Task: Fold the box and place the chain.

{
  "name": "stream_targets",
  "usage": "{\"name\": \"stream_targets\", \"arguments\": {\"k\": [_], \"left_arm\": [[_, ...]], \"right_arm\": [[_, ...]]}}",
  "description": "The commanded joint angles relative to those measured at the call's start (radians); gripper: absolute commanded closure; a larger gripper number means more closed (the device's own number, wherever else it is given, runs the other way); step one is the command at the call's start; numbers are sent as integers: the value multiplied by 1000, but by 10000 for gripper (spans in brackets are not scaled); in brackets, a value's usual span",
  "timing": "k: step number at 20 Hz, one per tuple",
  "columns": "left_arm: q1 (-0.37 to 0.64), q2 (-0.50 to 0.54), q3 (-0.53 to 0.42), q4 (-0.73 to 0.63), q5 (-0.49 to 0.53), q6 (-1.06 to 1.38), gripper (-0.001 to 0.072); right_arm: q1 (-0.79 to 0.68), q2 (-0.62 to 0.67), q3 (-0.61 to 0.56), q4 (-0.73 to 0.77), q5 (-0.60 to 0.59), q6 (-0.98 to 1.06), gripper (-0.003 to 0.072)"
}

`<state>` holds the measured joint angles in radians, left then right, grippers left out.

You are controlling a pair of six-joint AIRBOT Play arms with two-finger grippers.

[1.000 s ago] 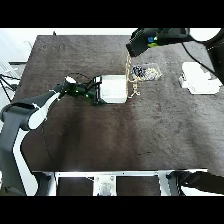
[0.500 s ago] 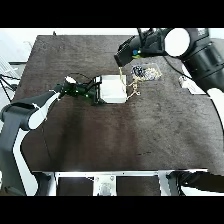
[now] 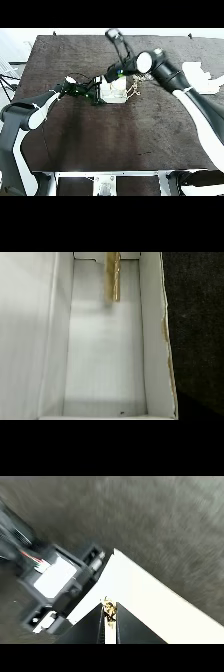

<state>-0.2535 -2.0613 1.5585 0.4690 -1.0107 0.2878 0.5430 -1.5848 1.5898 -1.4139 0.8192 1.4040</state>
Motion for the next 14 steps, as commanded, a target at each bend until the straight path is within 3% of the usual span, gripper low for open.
{"name": "stream_targets", "arguments": {"k": [1, 3, 5, 6, 7, 8, 14], "left_arm": [[0, 0, 0, 0, 0, 0, 360], [0, 0, 0, 0, 0, 0, 360], [0, 0, 0, 0, 0, 0, 360], [0, 0, 0, 0, 0, 0, 360], [0, 0, 0, 0, 0, 0, 360], [0, 0, 0, 0, 0, 0, 359], [0, 0, 0, 0, 0, 0, 360]], "right_arm": [[0, -73, -144, 21, -208, -21, 676], [-2, -126, -194, 31, -280, -21, 676], [-2, -167, -197, 46, -277, -17, 672], [-2, -170, -197, 50, -276, -17, 596], [-2, -164, -195, 50, -276, -17, 423], [-2, -153, -193, 49, -276, -18, 297], [-66, -32, -194, -34, -208, -16, 308]]}}
